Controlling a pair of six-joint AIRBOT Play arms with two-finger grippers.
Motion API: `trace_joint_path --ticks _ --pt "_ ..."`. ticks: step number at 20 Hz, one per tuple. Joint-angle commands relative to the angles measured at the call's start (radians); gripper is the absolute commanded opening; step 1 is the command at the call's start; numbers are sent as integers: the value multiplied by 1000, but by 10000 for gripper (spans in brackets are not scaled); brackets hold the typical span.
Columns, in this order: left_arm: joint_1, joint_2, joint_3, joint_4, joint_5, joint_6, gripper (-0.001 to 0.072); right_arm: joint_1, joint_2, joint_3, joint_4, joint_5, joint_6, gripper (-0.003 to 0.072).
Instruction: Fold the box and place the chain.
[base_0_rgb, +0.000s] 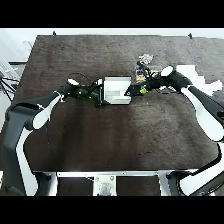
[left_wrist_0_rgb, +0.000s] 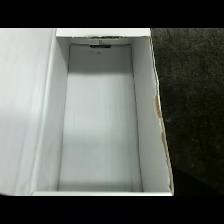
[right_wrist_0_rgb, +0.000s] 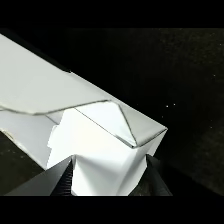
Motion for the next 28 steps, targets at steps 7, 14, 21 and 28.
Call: trace_joint_path --ticks 7,14,21,28 --pt "0 0 0 0 -2 0 415 120 -6 87 -337 -9 392 534" --pt "-1 0 0 0 -2 0 415 183 -63 141 -497 32 620 529" --pt "0 0 0 0 -2 0 415 206 -75 188 -660 83 767 512" --pt "0 0 0 0 -2 1 414 219 -79 189 -686 89 817 447"
